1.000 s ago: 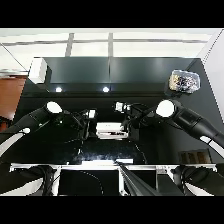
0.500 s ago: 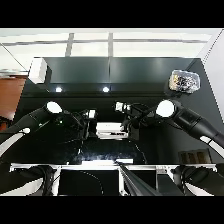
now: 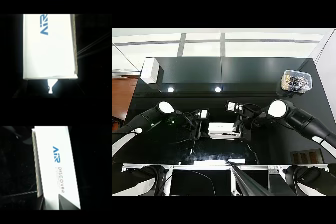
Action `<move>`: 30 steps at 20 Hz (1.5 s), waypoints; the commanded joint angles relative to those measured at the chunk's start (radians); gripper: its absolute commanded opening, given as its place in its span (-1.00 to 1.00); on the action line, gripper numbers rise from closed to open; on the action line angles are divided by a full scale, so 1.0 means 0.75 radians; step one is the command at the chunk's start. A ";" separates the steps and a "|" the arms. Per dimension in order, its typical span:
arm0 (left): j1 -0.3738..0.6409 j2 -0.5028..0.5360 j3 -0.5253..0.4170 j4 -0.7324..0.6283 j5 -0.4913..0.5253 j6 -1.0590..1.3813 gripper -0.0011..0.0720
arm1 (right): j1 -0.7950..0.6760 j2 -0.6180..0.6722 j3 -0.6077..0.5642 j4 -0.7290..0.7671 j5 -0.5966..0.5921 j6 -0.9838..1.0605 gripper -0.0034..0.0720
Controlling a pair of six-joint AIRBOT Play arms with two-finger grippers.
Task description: Fold the box and place the chain.
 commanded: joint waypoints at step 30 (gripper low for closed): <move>0.001 0.001 0.001 0.001 0.002 -0.001 0.04 | 0.011 0.129 0.002 0.002 0.092 0.706 -0.82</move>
